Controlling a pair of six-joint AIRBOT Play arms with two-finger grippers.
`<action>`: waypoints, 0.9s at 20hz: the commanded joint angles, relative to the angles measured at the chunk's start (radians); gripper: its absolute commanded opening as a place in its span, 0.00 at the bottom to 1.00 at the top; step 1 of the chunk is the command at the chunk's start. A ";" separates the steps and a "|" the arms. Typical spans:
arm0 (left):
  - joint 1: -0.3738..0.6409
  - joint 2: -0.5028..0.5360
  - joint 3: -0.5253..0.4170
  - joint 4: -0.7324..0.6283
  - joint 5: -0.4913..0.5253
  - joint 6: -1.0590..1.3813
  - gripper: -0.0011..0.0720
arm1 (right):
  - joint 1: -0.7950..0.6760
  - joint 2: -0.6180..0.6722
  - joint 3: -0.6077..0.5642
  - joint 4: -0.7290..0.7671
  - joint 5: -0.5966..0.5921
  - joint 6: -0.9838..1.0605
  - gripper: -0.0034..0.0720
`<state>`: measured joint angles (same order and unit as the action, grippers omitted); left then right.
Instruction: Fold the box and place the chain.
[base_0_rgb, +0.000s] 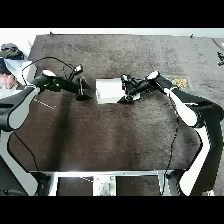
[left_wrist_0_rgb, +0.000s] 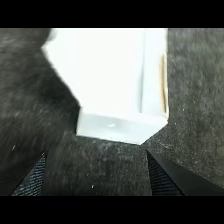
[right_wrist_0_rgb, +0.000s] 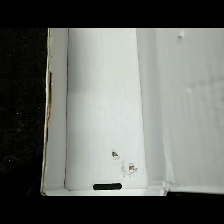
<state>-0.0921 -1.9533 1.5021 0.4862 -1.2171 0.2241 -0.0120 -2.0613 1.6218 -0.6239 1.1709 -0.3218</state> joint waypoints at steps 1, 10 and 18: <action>-0.026 -0.012 0.000 -0.003 0.000 0.130 1.00 | 0.000 0.000 0.000 0.000 0.000 0.000 0.75; -0.063 -0.032 -0.001 -0.012 0.028 0.170 1.00 | 0.000 0.000 0.000 0.000 0.000 0.000 0.75; -0.096 -0.048 0.001 -0.040 0.096 0.200 1.00 | 0.000 0.000 0.000 0.000 0.000 0.000 0.75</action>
